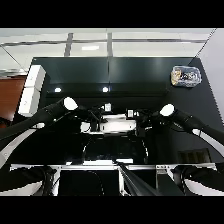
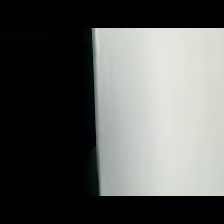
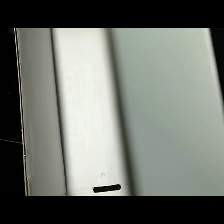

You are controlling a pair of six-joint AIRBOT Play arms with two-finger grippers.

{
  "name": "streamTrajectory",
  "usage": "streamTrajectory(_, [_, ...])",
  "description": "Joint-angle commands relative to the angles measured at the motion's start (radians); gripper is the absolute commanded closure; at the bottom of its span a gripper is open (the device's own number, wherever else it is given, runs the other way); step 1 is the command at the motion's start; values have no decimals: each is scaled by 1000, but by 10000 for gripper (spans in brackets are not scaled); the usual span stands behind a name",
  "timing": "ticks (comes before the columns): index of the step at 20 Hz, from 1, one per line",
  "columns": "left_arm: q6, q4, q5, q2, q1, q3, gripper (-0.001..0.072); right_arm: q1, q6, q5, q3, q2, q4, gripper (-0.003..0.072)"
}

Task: Fold the box and place the chain.

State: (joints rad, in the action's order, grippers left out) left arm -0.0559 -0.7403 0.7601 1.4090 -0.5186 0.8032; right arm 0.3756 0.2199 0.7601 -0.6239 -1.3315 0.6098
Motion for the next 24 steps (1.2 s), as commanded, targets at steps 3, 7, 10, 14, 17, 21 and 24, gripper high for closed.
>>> streamTrajectory(3, [0, 0, 0, 0, -1, 0, 680, -15, -1, 10, 1, -1, -15, -16])
streamTrajectory(7, [0, 0, -1, 0, -1, 0, 680, -14, 0, 9, 1, -1, -14, -16])
streamTrajectory(10, [0, 0, -1, 0, -1, 0, 680, -14, 0, 5, 1, -1, -14, -14])
streamTrajectory(14, [0, 0, -1, 0, -1, 0, 681, -14, 0, 5, 1, -1, -14, 215])
streamTrajectory(17, [0, -9, -1, -2, 0, 4, 680, -14, 0, 5, 1, -1, -14, 215])
streamTrajectory(21, [62, -30, 4, -45, 3, 46, 411, -12, -2, 2, 1, -1, -14, 215])
streamTrajectory(24, [291, -198, 12, -131, 3, 83, -5, -12, -9, -7, 1, -1, -15, 215])
